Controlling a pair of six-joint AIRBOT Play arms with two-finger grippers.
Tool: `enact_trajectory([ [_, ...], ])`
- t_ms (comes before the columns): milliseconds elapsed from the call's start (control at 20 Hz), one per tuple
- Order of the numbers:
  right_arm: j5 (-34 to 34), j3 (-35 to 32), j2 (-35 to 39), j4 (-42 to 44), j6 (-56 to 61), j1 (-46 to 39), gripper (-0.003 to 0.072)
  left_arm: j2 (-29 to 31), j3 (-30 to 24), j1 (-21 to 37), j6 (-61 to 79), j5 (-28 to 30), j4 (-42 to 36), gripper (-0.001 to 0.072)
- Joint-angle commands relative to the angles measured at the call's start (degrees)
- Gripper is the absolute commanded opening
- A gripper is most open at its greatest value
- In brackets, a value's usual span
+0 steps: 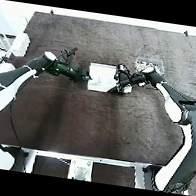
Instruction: Fold the box and place the chain.
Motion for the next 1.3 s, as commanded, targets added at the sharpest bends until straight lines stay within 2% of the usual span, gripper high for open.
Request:
enact_trajectory([
  [0,0.00,0.04,0.00,0.13,0.04,0.02,0.0556,-0.02,2.23,-1.49,-7.67,0.15,6.75,0.0372],
  [600,0.00,0.04,0.00,0.11,0.04,0.02,0.0556,-0.31,10.16,-8.35,-33.20,-0.37,32.57,0.0372],
  [900,0.02,0.04,0.00,0.13,0.04,0.02,0.0556,-1.55,13.27,-9.97,-37.81,-2.05,36.46,0.0372],
  [1250,0.00,0.04,0.00,0.13,0.04,0.02,0.0556,-6.10,22.58,-13.14,-46.47,-9.97,46.27,0.0372],
])
